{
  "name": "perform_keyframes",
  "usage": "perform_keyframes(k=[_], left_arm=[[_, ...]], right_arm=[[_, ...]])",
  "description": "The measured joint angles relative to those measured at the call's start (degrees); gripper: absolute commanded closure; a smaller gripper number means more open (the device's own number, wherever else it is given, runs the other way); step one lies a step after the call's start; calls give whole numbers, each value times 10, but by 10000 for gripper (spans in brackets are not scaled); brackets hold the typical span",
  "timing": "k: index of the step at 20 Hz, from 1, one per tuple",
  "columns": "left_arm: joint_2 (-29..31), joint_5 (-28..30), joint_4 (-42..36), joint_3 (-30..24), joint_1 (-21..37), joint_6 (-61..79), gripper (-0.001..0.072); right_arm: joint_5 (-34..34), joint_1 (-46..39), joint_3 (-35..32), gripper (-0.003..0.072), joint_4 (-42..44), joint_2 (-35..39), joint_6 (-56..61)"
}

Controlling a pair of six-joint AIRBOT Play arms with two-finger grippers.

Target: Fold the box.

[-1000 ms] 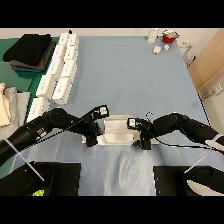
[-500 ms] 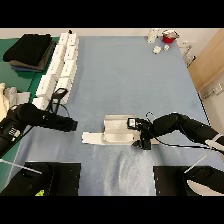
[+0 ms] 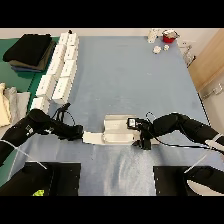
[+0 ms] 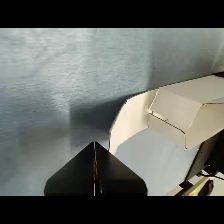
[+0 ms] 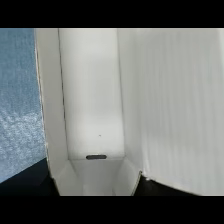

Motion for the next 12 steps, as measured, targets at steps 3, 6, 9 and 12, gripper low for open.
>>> perform_keyframes(k=[3, 6, 9, 12], left_arm=[[-22, 30, -45, -5, -44, 16, 697], [-30, 32, -83, 2, -67, 33, 697], [-33, 17, -102, 17, -75, 42, 695], [-34, 3, -110, 32, -78, 45, 694]], right_arm=[[0, 0, 0, 170, 0, 0, 0], [0, 0, 0, 171, 0, 0, 0], [0, 0, 0, 171, 0, 0, 0], [0, 0, 0, 171, 0, 0, 0]])
